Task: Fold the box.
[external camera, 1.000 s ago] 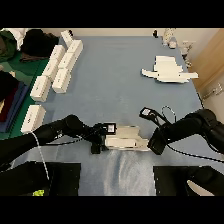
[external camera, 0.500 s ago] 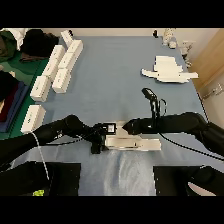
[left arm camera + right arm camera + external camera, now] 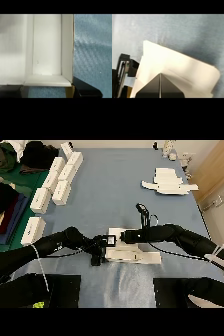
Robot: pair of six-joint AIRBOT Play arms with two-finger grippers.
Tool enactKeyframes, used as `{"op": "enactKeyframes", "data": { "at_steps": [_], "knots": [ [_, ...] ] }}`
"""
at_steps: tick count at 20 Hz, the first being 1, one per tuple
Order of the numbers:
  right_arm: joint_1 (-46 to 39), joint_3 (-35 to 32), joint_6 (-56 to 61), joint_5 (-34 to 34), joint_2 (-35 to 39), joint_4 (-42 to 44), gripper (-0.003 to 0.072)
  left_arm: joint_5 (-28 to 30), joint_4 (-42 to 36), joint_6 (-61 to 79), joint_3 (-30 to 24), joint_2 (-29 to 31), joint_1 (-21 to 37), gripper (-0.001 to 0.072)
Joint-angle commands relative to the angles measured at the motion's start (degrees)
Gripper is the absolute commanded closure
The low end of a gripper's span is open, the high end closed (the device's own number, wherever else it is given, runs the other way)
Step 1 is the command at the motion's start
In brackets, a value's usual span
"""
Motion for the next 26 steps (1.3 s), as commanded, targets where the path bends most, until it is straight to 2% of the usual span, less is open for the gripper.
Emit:
{"op": "enactKeyframes", "data": {
  "at_steps": [1, 7, 16, 21, 24, 26],
  "knots": [
    [0.09, 0.04, -0.02, 0.55, -3.48, -0.39, 0.0683, 0.02, 0.07, 0.11, 0.0, 0.0, -0.02, 0.0299],
    [0.07, 0.04, -0.04, 2.1, -4.79, -0.79, 0.0683, 0.04, 0.07, 0.11, 0.0, 0.0, -0.02, 0.0299],
    [0.02, 1.11, -0.11, 0.57, -3.76, -1.36, 0.0683, 0.02, 0.04, 0.11, 0.0, 0.0, -0.02, 0.0299],
    [0.02, 6.47, 0.0, -10.73, 7.5, -14.1, 0.0685, 0.04, 0.04, 0.11, 0.0, 0.0, -0.02, 0.0299],
    [0.28, 6.19, -0.63, -21.59, 14.86, -20.41, 0.0684, 0.02, 0.04, 0.11, 0.0, 0.0, -0.02, 0.0299],
    [1.36, 3.98, -7.06, -28.33, 19.19, -20.94, 0.0685, 0.02, 0.04, 0.11, 0.0, 0.0, -0.02, 0.0299]
  ]
}}
